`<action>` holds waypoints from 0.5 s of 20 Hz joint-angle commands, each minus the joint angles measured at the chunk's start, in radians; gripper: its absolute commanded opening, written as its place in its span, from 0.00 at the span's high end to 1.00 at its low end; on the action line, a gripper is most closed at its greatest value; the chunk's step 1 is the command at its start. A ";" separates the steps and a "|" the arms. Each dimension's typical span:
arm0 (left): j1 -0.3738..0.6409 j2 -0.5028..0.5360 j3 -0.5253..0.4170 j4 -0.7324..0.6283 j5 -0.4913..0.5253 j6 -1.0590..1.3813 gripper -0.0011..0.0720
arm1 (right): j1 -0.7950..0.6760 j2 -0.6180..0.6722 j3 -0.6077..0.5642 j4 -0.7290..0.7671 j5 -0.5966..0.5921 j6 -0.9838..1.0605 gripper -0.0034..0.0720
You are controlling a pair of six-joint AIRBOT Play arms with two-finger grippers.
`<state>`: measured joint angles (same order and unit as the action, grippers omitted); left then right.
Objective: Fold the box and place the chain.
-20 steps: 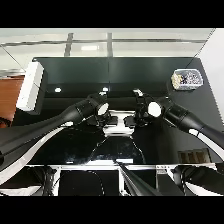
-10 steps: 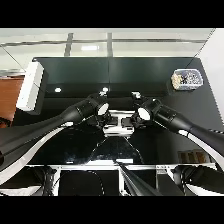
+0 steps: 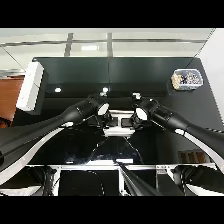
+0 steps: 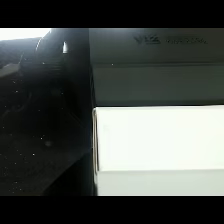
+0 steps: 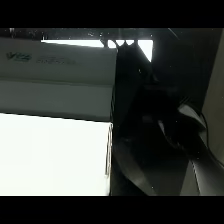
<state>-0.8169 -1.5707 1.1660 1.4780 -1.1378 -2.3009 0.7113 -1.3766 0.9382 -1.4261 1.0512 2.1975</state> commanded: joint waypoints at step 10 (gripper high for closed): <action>0.000 0.000 0.001 0.002 0.003 0.001 0.95 | 0.001 -0.018 0.001 0.019 0.000 0.021 0.94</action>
<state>-0.8169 -1.5707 1.1660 1.4769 -1.1355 -2.3032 0.7124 -1.3903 0.9382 -1.4105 1.0515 2.2124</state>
